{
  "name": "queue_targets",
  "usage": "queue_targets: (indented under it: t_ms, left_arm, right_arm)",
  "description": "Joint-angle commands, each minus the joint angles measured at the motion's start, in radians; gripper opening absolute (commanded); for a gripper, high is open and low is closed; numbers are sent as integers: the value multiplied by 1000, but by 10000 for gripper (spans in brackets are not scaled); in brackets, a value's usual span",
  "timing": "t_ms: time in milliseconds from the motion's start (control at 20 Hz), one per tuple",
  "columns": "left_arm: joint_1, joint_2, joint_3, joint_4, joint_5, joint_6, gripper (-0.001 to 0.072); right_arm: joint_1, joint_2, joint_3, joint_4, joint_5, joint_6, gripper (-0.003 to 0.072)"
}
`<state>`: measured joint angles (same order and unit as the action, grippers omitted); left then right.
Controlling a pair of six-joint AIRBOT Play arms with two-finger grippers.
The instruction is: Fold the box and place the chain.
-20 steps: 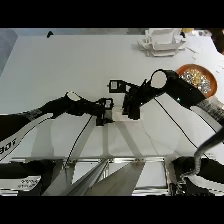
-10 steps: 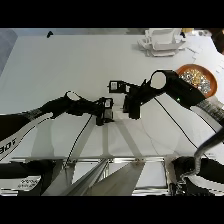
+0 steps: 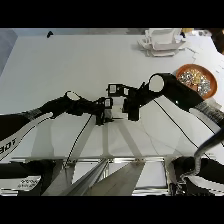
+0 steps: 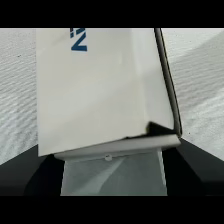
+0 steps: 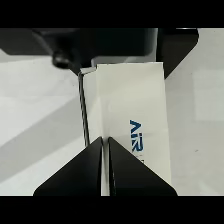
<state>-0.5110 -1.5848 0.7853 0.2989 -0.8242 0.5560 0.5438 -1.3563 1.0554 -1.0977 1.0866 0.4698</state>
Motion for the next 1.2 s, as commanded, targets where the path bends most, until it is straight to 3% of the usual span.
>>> queue_targets:
  t_ms: [0,300,400,650,850,1150]
  left_arm:
    - [-1,1,1,2,-3,1,12]
    - [-1,1,1,2,-3,1,12]
    - [-1,1,1,2,-3,1,12]
    - [-1,1,1,1,-3,1,12]
    - [-1,1,1,2,-3,1,12]
    - [-1,1,1,2,-3,1,12]
  right_arm:
    - [2,-1,-8,7,6,4,40]
    - [2,0,-29,15,4,4,90]
    - [2,5,-29,32,-1,3,220]
    - [2,40,-29,44,4,0,229]
    - [2,38,-29,-21,-63,0,262]
    - [43,37,-30,-75,-68,0,279]
